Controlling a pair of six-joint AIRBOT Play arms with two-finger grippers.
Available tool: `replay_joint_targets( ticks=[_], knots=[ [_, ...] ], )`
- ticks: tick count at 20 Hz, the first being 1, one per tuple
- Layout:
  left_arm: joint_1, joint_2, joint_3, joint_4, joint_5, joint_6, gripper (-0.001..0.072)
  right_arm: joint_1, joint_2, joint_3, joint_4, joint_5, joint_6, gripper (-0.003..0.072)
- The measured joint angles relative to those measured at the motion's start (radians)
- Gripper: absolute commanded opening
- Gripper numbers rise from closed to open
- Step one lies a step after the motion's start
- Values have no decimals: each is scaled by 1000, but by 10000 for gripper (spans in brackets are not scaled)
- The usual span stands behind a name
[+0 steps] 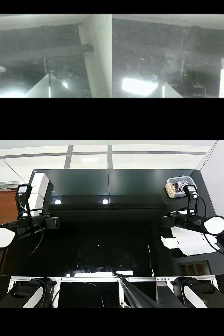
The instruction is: Fold the box and place the chain.
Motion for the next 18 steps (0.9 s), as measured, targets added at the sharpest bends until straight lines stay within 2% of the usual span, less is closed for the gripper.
replay_joint_targets(
  ticks=[16,18],
  knots=[
    [0,0,0,0,0,0,29,0,0,0,0,-1,0,20],
    [0,0,0,0,0,0,31,2,0,0,18,-45,0,20]
  ],
)
